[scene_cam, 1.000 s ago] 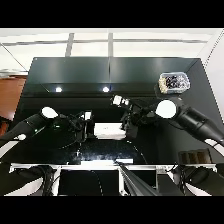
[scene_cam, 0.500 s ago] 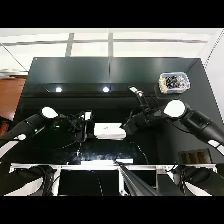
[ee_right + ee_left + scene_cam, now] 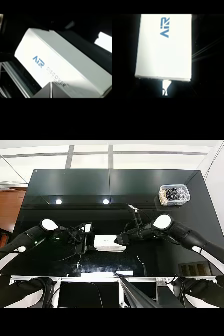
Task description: Fold the box and place the chain.
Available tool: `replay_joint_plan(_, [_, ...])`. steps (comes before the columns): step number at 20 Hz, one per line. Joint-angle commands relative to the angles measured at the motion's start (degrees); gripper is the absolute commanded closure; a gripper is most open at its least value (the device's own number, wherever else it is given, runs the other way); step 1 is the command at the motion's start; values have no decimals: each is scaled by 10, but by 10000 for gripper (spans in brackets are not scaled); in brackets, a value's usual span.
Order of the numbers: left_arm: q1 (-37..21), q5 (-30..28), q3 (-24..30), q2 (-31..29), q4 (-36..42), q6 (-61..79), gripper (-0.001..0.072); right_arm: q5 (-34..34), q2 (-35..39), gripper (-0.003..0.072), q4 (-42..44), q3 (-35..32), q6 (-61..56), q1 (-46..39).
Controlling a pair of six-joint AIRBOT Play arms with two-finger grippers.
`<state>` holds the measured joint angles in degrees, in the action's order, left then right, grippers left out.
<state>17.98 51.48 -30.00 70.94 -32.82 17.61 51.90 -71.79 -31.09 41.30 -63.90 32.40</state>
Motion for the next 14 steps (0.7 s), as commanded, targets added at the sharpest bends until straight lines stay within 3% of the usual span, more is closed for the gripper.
replay_joint_plan(1, [0, 0, 0, 0, 1, -2, 333, -8, -19, 657, -8, -2, -4, 9])
replay_joint_plan(9, [0, 0, 0, 0, 1, -2, 333, -21, -20, 658, -26, -2, -10, 9])
replay_joint_plan(13, [-2, 2, 0, -3, -2, -2, 327, 45, 12, 658, -26, 25, -1, -18])
replay_joint_plan(14, [-3, 1, -1, -10, -6, -2, 276, 66, 32, 658, -32, 37, -1, -35])
